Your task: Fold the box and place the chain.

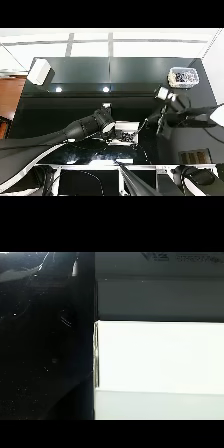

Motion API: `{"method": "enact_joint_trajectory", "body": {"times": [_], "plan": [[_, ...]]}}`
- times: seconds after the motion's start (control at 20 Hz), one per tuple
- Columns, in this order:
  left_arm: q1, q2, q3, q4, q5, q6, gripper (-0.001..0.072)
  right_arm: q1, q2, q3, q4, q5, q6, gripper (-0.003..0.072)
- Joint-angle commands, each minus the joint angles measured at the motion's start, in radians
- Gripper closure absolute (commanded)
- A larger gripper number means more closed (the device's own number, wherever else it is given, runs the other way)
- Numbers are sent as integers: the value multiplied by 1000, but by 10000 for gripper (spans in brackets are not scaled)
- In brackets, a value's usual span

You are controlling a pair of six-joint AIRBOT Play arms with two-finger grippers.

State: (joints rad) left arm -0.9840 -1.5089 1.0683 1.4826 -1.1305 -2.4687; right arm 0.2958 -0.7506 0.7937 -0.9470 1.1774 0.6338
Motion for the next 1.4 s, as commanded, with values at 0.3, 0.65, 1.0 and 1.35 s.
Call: {"method": "enact_joint_trajectory", "body": {"times": [0.3, 0.65, 1.0, 1.35], "plan": [[1, 0, 0, 0, 0, 0, 676, -11, 13, 150, 295, 30, 51, 621], [1, 0, 0, 0, 0, 0, 676, 2, -47, 89, 292, 58, 51, 621], [1, 0, 0, 0, 0, 0, 676, 2, -53, 60, 283, 54, 50, 621], [1, 0, 0, 0, 0, 0, 676, -127, 7, 69, 226, 201, 102, 623]]}}
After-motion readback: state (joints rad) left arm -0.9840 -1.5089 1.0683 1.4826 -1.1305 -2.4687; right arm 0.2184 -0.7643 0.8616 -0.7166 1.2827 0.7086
